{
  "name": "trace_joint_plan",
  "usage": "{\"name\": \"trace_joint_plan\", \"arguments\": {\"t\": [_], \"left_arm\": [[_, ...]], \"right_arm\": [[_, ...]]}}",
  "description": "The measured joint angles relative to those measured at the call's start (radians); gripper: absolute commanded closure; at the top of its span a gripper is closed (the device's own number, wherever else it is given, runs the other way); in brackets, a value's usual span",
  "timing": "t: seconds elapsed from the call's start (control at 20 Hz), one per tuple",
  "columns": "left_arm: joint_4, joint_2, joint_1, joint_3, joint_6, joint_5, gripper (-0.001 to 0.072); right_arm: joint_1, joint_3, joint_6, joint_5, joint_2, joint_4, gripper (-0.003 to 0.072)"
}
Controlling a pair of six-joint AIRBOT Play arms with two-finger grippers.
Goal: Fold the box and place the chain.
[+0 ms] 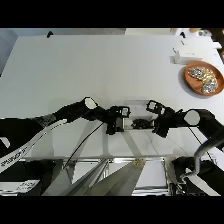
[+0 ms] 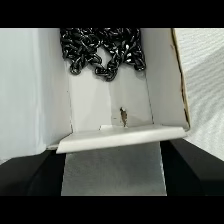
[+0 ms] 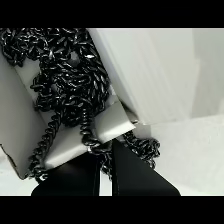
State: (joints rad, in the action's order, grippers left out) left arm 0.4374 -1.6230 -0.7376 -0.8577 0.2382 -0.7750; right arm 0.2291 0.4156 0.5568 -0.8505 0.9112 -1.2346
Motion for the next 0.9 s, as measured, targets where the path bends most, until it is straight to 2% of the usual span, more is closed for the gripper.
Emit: {"name": "trace_joint_plan", "arguments": {"t": [0.25,0.5,0.7,0.9], "left_arm": [[0.0,0.0,0.0,0.0,0.0,0.0,0.0438],[0.0,0.0,0.0,0.0,0.0,0.0,0.0438],[0.0,0.0,0.0,0.0,0.0,0.0,0.0438],[0.0,0.0,0.0,0.0,0.0,0.0,0.0438]], "right_arm": [[0.0,0.014,0.148,-0.092,-0.076,-0.169,0.0673],[0.0,0.157,0.254,-0.327,-0.13,-0.224,0.0673],[0.0,0.34,0.289,-0.5,-0.14,-0.14,0.0673],[0.0,0.475,0.3,-0.54,-0.142,0.06,0.0673]]}}
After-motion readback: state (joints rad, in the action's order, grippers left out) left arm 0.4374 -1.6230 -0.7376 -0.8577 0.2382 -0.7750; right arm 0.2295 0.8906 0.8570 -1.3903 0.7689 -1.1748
